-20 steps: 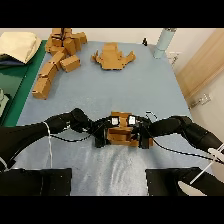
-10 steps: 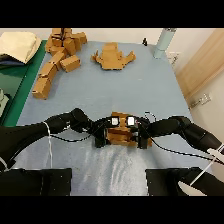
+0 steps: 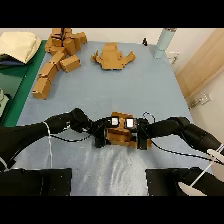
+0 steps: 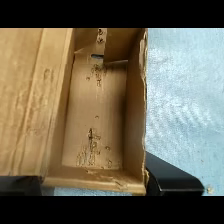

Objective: Fold the box.

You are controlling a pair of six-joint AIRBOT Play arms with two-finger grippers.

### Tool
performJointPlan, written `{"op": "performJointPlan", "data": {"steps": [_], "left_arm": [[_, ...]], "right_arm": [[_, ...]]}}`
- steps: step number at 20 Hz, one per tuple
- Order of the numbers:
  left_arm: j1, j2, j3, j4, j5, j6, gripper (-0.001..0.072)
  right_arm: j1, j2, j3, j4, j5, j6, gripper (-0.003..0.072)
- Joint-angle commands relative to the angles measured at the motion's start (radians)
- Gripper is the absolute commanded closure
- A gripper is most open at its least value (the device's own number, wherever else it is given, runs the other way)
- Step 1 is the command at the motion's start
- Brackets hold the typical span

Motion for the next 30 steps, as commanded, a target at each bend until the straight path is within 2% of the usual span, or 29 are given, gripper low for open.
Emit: {"op": "performJointPlan", "data": {"steps": [1,2,4,6,12,24,25,26,30], "left_arm": [[0.000,0.000,0.001,0.000,0.000,0.000,0.0113],[0.000,0.000,0.001,0.000,0.001,0.000,0.0112],[0.000,0.000,0.001,0.000,0.001,0.000,0.0112],[0.000,0.000,0.001,0.000,0.001,0.000,0.0113],[0.000,-0.001,0.001,0.000,0.000,0.000,0.0112],[0.000,-0.001,0.001,0.000,0.006,0.000,0.0102],[0.000,-0.001,0.001,0.002,0.001,0.000,0.0068],[0.000,-0.001,0.001,0.003,0.000,0.000,-0.0007],[0.000,-0.001,0.001,0.013,-0.010,0.000,-0.0007]], "right_arm": [[-0.001,0.001,0.001,-0.060,0.002,0.113,0.0266],[-0.001,0.002,0.001,-0.100,0.002,0.173,0.0262],[-0.001,0.007,0.001,-0.158,0.003,0.270,0.0142],[-0.001,0.011,0.001,-0.177,0.002,0.306,0.0131],[-0.001,0.039,0.002,-0.182,0.000,0.415,0.0131],[0.000,0.063,0.002,-0.173,-0.006,0.415,0.0131],[0.000,0.063,0.002,-0.173,-0.006,0.415,0.0131],[0.000,0.063,0.001,-0.173,-0.006,0.415,0.0131],[0.000,0.063,0.002,-0.173,-0.007,0.415,0.0131]]}}
